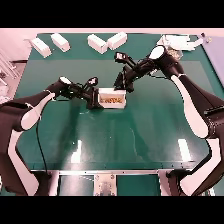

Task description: Fold the box and place the chain.

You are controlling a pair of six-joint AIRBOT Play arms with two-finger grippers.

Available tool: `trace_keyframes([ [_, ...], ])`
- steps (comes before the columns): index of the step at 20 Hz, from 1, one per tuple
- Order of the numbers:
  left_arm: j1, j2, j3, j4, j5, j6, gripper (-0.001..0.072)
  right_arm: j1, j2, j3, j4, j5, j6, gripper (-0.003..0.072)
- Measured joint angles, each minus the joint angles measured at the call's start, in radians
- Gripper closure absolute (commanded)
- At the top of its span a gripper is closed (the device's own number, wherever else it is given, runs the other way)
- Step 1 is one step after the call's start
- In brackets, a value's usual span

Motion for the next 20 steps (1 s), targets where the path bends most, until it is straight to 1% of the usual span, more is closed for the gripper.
trace_keyframes([
  [5, 0.0, 0.0, 0.0, 0.0, 0.0, 0.0, 0.0141, 0.0, 0.0, -0.018, 0.011, -0.008, 0.0, 0.0426],
  [11, 0.0, 0.0, 0.0, 0.0, 0.001, 0.0, 0.0141, 0.0, 0.0, -0.06, 0.015, 0.013, 0.0, 0.0425],
  [20, 0.0, 0.0, 0.0, 0.0, 0.0, 0.0, 0.0141, 0.026, 0.003, -0.07, 0.011, -0.01, 0.0, 0.0426],
])
